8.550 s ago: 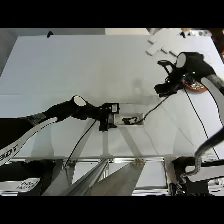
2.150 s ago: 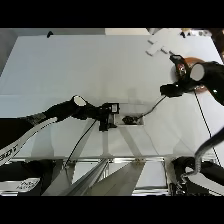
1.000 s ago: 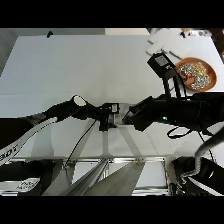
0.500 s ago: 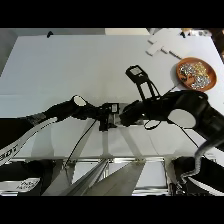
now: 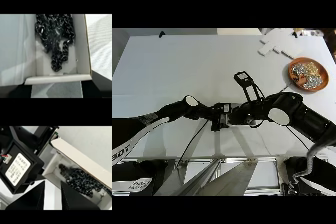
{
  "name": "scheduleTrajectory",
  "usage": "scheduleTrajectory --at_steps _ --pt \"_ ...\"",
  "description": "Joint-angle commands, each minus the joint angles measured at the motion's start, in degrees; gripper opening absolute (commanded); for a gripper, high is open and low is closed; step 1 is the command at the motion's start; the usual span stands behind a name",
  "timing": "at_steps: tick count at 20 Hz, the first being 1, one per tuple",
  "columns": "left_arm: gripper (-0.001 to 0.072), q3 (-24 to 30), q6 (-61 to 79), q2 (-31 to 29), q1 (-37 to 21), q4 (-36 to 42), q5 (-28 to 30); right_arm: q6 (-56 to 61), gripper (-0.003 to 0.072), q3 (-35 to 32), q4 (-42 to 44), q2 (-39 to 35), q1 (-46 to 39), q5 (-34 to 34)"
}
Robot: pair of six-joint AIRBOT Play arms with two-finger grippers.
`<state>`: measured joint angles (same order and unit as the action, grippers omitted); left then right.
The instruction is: Fold the box and place the chain.
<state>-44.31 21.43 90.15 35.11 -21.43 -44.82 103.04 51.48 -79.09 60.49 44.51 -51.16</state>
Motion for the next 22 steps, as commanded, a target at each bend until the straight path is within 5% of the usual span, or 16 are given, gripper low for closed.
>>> scheduleTrajectory --at_steps 1,6,12,17,22 --pt "0.0336 0.0 0.0 0.0 0.0 0.0 0.0 0.0 0.0221 0.0 0.0 0.0 0.1 0.3" --pt "0.0336 0.0 0.0 0.0 0.0 0.0 0.0 0.0 0.0221 2.0 -2.4 -6.5 -2.9 -0.9" --pt "0.0336 0.0 0.0 0.0 0.0 0.0 0.0 0.0 0.0222 2.8 -10.1 -14.3 -20.8 -7.2" --pt "0.0336 0.0 0.0 0.0 0.0 0.0 0.0 -7.2 0.0341 2.8 -16.8 -4.5 -33.9 -12.2" --pt "0.0336 0.0 0.0 0.0 0.0 0.0 0.0 -9.0 0.0449 2.8 -13.7 10.1 -35.3 -5.3"
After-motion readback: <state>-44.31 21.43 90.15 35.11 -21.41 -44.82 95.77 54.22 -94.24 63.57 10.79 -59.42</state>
